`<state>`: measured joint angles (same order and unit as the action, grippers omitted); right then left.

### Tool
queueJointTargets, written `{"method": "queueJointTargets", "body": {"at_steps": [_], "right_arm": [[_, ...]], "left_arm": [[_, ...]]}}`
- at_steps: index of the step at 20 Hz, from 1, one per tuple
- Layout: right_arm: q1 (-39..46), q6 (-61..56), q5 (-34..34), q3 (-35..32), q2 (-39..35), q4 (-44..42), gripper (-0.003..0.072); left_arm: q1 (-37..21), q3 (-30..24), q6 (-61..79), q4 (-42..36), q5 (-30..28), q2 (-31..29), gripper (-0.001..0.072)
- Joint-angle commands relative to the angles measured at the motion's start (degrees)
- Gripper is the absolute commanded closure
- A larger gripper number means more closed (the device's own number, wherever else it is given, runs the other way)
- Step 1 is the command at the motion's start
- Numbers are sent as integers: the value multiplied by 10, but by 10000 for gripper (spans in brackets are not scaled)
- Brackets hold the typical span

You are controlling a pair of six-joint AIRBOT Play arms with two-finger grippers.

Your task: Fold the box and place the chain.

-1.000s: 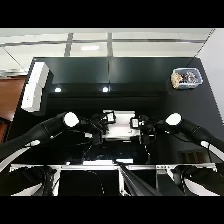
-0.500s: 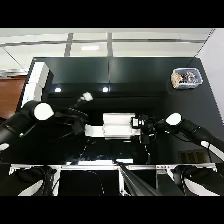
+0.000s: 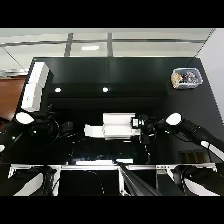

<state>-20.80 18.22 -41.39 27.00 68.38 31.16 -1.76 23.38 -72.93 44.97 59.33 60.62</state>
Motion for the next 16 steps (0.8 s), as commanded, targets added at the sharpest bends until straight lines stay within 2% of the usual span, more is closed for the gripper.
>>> {"method": "queueJointTargets", "body": {"at_steps": [1,8,11,13,15,16], "right_arm": [[0,0,0,0,0,0,496],[0,0,0,0,0,0,496],[0,0,0,0,0,0,496],[0,0,0,0,0,0,496],[0,0,0,0,0,0,496],[0,0,0,0,0,0,496]], "left_arm": [[-5,-14,51,-99,-24,51,687],[146,56,48,-110,-57,158,686],[165,92,77,-148,-47,184,685],[155,115,153,-160,-11,186,680],[143,133,156,-159,16,186,584],[140,138,157,-158,26,186,473]]}}
